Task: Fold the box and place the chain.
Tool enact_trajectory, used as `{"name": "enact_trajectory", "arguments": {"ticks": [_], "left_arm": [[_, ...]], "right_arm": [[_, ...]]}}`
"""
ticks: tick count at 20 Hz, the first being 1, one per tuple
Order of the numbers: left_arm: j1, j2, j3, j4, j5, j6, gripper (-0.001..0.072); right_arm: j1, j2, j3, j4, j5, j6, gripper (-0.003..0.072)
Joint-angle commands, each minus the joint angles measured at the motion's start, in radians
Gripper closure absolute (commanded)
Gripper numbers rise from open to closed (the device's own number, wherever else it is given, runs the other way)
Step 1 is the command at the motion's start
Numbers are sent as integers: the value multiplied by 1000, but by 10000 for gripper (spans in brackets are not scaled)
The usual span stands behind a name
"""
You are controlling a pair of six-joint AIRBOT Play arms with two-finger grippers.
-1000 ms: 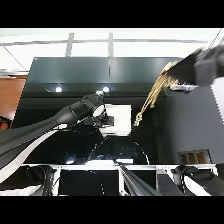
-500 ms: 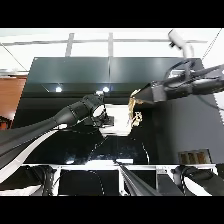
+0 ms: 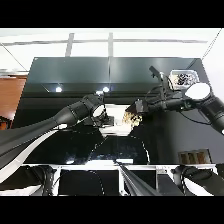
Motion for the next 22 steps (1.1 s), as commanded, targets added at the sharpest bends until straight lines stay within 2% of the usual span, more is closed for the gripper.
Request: {"name": "enact_trajectory", "arguments": {"ticks": [1, 2, 3, 7, 10, 12, 13, 14, 15, 17, 18, 20, 22], "left_arm": [[1, 0, 0, 1, 2, 0, 684], [1, 0, 0, 1, 5, 0, 684], [1, 0, 0, 0, 4, 0, 684], [1, 0, 0, 0, 3, 0, 684], [1, 0, 0, 0, 1, 0, 684], [1, 0, 0, 0, 0, 0, 684], [1, 0, 0, 0, 0, 0, 684], [1, 0, 0, 0, 1, 0, 684], [1, 0, 0, 0, 1, 0, 684], [1, 0, 0, 0, 1, 0, 683], [1, 0, 0, 0, 1, 0, 683], [2, 0, 0, 1, 1, 0, 684], [1, 0, 0, 0, 2, 0, 684]], "right_arm": [[11, -2, -62, -13, -50, 60, 614], [10, -2, -62, -19, -38, 61, 399], [2, -2, -59, -20, -25, 60, 345], [-162, 38, -27, -81, 121, 10, 347], [-309, 95, -56, -319, 134, 5, 348], [-334, 99, -125, -388, 53, -19, 347], [-322, 99, -173, -389, -16, -72, 272], [-294, 98, -228, -388, -110, -126, -1], [-253, 93, -272, -396, -194, -175, -30], [-159, 68, -320, -408, -313, -339, -27], [-103, 58, -338, -407, -375, -494, -25], [-24, 50, -346, -406, -422, -858, -24], [-20, 32, -347, -246, -498, -940, -24]]}}
